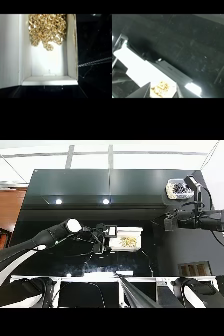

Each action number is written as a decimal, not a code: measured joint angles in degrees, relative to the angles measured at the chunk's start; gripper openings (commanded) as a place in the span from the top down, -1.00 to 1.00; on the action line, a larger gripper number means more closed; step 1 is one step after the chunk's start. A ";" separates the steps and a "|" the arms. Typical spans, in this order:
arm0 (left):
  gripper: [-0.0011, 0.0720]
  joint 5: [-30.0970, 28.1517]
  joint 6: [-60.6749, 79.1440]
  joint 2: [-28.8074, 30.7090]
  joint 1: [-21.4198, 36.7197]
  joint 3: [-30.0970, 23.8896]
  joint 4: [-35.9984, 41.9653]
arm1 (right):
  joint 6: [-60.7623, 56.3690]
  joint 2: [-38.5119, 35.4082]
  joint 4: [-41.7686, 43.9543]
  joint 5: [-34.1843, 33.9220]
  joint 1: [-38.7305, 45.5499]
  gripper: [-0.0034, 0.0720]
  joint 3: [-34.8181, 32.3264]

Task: Fold the box and place the chain.

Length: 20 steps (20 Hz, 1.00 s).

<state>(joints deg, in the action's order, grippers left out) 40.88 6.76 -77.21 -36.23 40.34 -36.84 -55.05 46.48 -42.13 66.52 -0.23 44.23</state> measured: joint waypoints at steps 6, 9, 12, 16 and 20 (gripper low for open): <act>0.02 -0.20 1.07 0.00 -0.11 0.00 0.00 | 0.00 0.00 -0.02 -0.13 0.00 -0.11 0.00; 0.02 -0.42 1.27 0.00 -0.11 0.02 -0.02 | 0.02 0.00 -0.02 -0.17 0.00 -0.11 0.00; 0.02 -1.55 0.96 0.00 -0.11 0.02 -0.02 | 0.02 0.00 -0.02 -0.79 0.00 -0.11 0.00; 0.02 -2.73 0.39 0.00 -0.11 0.02 -0.04 | -1.84 0.13 -0.39 -5.95 0.00 -0.11 0.00; 0.02 -3.04 0.35 0.02 -0.11 0.02 -0.13 | -7.04 1.81 -2.38 -12.61 0.00 -0.11 0.00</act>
